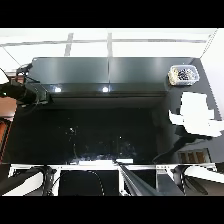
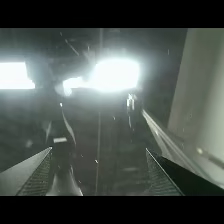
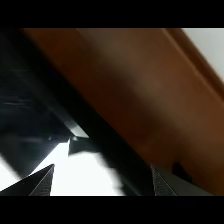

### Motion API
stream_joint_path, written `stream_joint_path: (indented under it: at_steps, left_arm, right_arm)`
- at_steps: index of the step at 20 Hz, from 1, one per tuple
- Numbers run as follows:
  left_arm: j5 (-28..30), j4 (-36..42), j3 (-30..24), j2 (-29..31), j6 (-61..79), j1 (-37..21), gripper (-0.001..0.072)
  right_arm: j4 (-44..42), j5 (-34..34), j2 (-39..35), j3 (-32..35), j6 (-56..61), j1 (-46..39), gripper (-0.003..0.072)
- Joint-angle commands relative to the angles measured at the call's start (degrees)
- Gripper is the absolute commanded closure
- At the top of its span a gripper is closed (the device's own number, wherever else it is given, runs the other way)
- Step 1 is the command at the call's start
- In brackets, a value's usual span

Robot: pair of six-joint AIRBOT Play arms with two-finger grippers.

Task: Fold the box and place the chain.

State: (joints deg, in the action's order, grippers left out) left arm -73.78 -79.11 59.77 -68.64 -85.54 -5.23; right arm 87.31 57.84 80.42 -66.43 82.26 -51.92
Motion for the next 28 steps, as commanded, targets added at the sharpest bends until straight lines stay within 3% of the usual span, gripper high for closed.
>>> stream_joint_path:
  at_steps: [1,3,6,7,9,10,16,19,23,25,28]
  left_arm:
    - [-0.3,0.1,-2.6,0.6,-0.3,2.0,-0.0002]
    - [1.0,-0.3,-2.6,0.6,-0.4,2.1,-0.0001]
    - [2.0,0.1,-2.6,0.6,-0.4,2.1,0.0000]
    - [1.1,0.4,-2.6,0.6,-0.4,2.1,0.0000]
    - [-0.9,0.6,-2.6,0.6,-0.4,2.1,0.0000]
    - [-1.6,0.8,-2.6,0.6,-0.4,2.1,0.0000]
    - [-1.0,8.1,-2.7,0.5,-0.4,2.1,0.0001]
    - [-1.2,9.9,-2.7,0.1,-0.3,2.1,0.0002]
    - [-2.4,13.1,-2.9,-1.3,3.8,3.9,0.0001]
    - [-0.1,15.3,-2.9,-1.9,4.5,5.5,0.0001]
    - [5.3,20.8,-2.9,-2.1,7.5,8.7,0.0002]
  right_arm:
    - [-14.2,4.8,3.7,-0.1,-17.2,-10.1,-0.0034]
    - [-23.8,6.9,6.1,-0.1,-26.8,-11.8,-0.0034]
    - [-28.8,8.1,9.4,-0.1,-30.8,-10.9,-0.0034]
    - [-28.3,8.8,9.9,-0.1,-30.9,-10.1,0.0141]
    - [-28.1,9.5,9.7,-0.6,-31.6,-8.9,0.0642]
    - [-28.3,10.3,9.3,-1.4,-31.9,-8.3,0.0676]
    - [-31.2,14.6,1.8,-2.4,-31.7,-1.9,0.0676]
    - [-39.0,14.2,-4.3,1.0,-31.5,3.1,0.0676]
    - [-40.4,13.9,-13.5,8.6,-30.5,17.0,0.0676]
    - [-40.4,10.7,-18.0,13.3,-26.1,25.6,0.0676]
    - [-46.8,-1.7,-24.2,23.2,-24.1,39.1,0.0676]
